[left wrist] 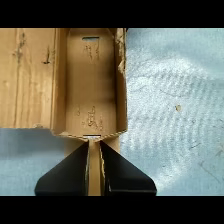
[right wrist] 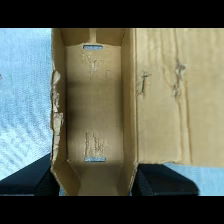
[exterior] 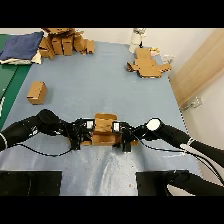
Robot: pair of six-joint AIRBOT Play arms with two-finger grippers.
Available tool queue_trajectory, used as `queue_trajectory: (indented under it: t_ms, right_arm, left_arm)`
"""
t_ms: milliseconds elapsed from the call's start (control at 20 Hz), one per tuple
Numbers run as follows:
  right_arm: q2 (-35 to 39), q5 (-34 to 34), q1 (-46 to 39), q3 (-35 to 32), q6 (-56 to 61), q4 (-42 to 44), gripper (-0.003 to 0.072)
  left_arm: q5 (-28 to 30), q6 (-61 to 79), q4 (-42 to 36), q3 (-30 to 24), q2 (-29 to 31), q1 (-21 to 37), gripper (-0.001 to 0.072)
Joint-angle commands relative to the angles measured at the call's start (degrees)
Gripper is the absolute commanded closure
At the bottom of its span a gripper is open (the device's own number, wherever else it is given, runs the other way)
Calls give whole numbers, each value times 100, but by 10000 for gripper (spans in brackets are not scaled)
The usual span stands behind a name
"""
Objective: Fold the box.
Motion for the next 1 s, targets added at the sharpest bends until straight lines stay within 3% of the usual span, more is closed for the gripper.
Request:
queue_trajectory:
  t_ms: [0, 300, 650, 700, 950]
  right_arm:
    - [4, 0, -2, -2, 2, 2, 124]
    - [4, 0, 0, 0, 2, 2, 125]
    - [4, 0, -2, 0, 2, 2, 125]
    - [4, 0, 0, -2, 2, 2, 125]
    - [4, 0, -2, -2, 2, 2, 125]
  left_arm:
    - [-35, 17, 0, -2, 0, -164, 606]
    - [673, 17, 0, -2, 0, -518, 606]
    - [651, 15, -9, -2, -15, -520, 608]
    - [647, 15, -17, -2, -42, -520, 692]
    - [599, 22, -17, -2, -94, -520, 698]
